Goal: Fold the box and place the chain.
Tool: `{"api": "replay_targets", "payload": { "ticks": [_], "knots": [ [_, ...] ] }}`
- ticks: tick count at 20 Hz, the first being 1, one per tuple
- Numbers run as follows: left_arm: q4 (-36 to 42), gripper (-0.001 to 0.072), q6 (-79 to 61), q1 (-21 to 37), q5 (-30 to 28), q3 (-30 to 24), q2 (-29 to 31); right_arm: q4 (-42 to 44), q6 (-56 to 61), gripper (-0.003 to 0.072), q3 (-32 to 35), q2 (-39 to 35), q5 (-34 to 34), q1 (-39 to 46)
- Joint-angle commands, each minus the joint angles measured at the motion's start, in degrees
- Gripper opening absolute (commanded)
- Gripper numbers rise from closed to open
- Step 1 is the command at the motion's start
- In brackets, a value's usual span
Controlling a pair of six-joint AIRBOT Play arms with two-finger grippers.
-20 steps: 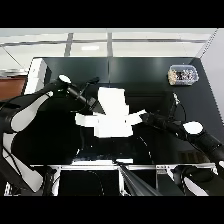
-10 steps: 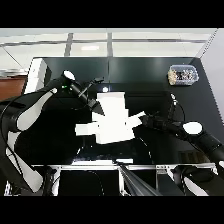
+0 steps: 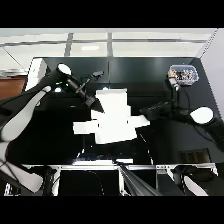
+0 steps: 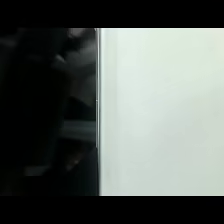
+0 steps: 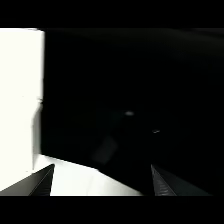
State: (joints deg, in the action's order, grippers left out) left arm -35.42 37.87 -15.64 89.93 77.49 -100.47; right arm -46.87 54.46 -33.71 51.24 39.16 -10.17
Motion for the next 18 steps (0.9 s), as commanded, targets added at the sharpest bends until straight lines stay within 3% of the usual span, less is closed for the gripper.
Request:
{"api": "replay_targets", "payload": {
  "ticks": [1, 3, 6, 12, 18],
  "knots": [
    [-0.2, 0.0024, -10.7, -2.3, -19.8, -12.3, 14.5, -19.6, -0.3, 0.0708, -5.7, 0.0, 5.7, 3.0],
    [-0.2, 0.0027, -25.7, -5.0, -32.2, -21.9, 22.0, -24.1, -0.3, 0.0708, -5.6, 0.0, 5.4, 3.0],
    [-0.4, 0.0027, -42.4, -7.7, -35.1, -28.0, 23.9, -19.2, -2.8, 0.0708, -5.6, 0.0, 5.8, 2.4],
    [-0.4, 0.0028, -42.8, -11.8, -44.5, -27.7, 17.6, -14.8, -27.8, 0.0708, -1.8, 0.0, 11.3, -2.4],
    [-0.4, 0.0028, -42.8, -11.8, -44.6, -27.7, 15.3, -8.9, -37.0, 0.0708, 5.6, 0.0, 10.1, -7.9]
  ]
}}
